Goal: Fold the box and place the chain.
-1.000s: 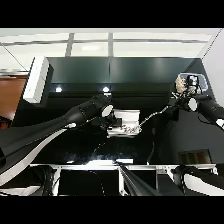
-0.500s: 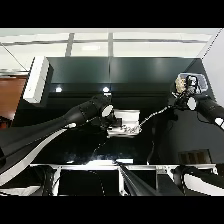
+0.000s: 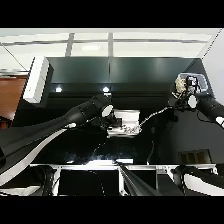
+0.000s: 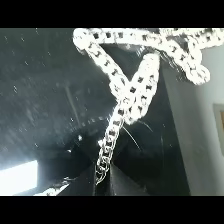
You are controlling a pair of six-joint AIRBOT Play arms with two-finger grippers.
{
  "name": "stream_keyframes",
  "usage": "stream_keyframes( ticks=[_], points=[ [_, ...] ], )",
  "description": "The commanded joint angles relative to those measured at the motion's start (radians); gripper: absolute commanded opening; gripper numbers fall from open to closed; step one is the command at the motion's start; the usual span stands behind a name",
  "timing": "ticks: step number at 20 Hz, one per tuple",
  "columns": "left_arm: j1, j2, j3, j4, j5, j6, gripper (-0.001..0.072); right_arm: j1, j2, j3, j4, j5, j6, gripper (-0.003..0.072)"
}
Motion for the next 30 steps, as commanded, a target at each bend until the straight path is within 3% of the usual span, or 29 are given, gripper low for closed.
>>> stream_keyframes(
  ticks=[1, 7, 12, 16, 21, 25, 30],
  points=[
    [0.000, -0.001, 0.000, 0.000, 0.000, 0.000, 0.0030, 0.000, 0.020, 0.024, -0.008, 0.062, -0.037, 0.0019],
    [0.000, -0.001, 0.000, 0.000, 0.000, 0.000, 0.0030, 0.000, 0.173, 0.083, 0.011, 0.115, -0.110, 0.0010],
    [0.000, -0.001, 0.000, 0.000, 0.001, 0.000, 0.0031, 0.001, 0.354, 0.197, 0.210, 0.206, -0.319, 0.0010],
    [0.000, -0.001, 0.000, 0.000, 0.003, 0.000, 0.0030, 0.001, 0.476, 0.308, 0.471, 0.340, -0.464, 0.0010],
    [0.000, -0.001, 0.000, 0.000, 0.002, 0.000, 0.0030, 0.001, 0.500, 0.338, 0.809, 0.441, -0.626, 0.0011],
    [0.000, -0.001, 0.000, 0.000, 0.002, 0.000, 0.0030, 0.028, 0.493, 0.330, 0.834, 0.567, -0.787, 0.0010],
    [0.000, -0.001, 0.000, 0.000, 0.000, 0.000, 0.0030, 0.100, 0.460, 0.284, 0.864, 0.661, -0.786, 0.0010]
  ],
)
